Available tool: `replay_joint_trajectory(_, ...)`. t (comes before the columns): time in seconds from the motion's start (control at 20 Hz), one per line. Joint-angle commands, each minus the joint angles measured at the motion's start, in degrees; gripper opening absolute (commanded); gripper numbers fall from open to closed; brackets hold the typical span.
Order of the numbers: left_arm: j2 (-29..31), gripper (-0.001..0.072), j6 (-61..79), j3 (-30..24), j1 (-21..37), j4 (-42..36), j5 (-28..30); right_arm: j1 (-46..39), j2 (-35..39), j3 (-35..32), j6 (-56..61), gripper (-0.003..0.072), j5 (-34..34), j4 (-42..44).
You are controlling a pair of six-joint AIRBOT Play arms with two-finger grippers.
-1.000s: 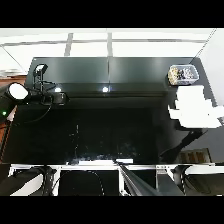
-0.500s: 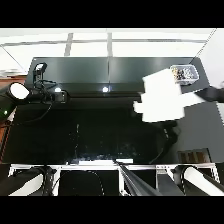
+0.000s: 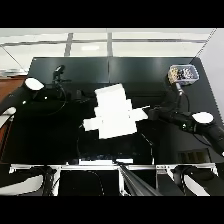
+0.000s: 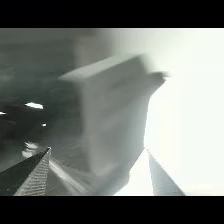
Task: Fold the box and place the chain.
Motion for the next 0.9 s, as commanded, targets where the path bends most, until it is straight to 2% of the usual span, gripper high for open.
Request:
replay_joint_trajectory(0.0, -10.8, 0.0706, 9.0, 6.6, -0.4, -13.0, -13.2, 5.4, 0.3, -1.5, -0.6, 0.0016, -4.0, 1.3)
replay_joint_trajectory(0.15, -17.5, 0.0706, 14.0, 10.4, -2.6, -14.8, -22.1, 5.5, 0.3, -1.5, -0.6, 0.0016, -4.0, 1.2)
replay_joint_trajectory(0.3, -21.3, 0.0697, 20.5, 12.5, -3.8, -17.0, -32.8, 5.5, 0.3, -1.5, -0.6, 0.0016, -4.0, 1.2)
replay_joint_trajectory(0.4, -22.4, 0.0666, 21.3, 13.3, -3.8, -15.8, -35.6, 5.5, 0.3, -1.5, -0.7, 0.0017, -4.1, 1.2)
replay_joint_trajectory(0.45, -22.8, 0.0596, 21.7, 13.5, -3.8, -15.6, -36.9, 5.5, 0.3, -1.5, -0.6, 0.0016, -4.1, 1.1)
replay_joint_trajectory(0.55, -23.9, 0.0566, 22.2, 14.6, -4.3, -12.3, -39.2, 5.5, 0.3, -1.5, -0.6, 0.0016, -4.1, 1.1)
replay_joint_trajectory(0.6, -24.4, 0.0494, 22.2, 15.2, -5.0, -10.1, -39.3, 5.5, 0.3, -1.5, -0.6, 0.0016, -4.1, 1.1)
replay_joint_trajectory(0.65, -24.8, 0.0480, 22.2, 15.8, -5.7, -8.2, -39.0, 5.5, 0.3, -1.5, -0.6, 0.0016, -4.1, 1.1)
replay_joint_trajectory(0.7, -25.0, 0.0436, 22.4, 16.5, -6.3, -6.9, -38.9, 5.5, 0.3, -1.5, -0.6, 0.0016, -4.1, 1.1)
replay_joint_trajectory(0.75, -25.2, 0.0312, 23.3, 17.2, -6.7, -6.3, -39.0, 5.5, 0.3, -1.5, -0.6, 0.0017, -4.1, 1.1)
replay_joint_trajectory(0.85, -25.2, 0.0150, 24.3, 17.9, -6.9, -6.3, -38.4, 5.5, 0.3, -1.5, -0.6, 0.0017, -4.1, 1.0)
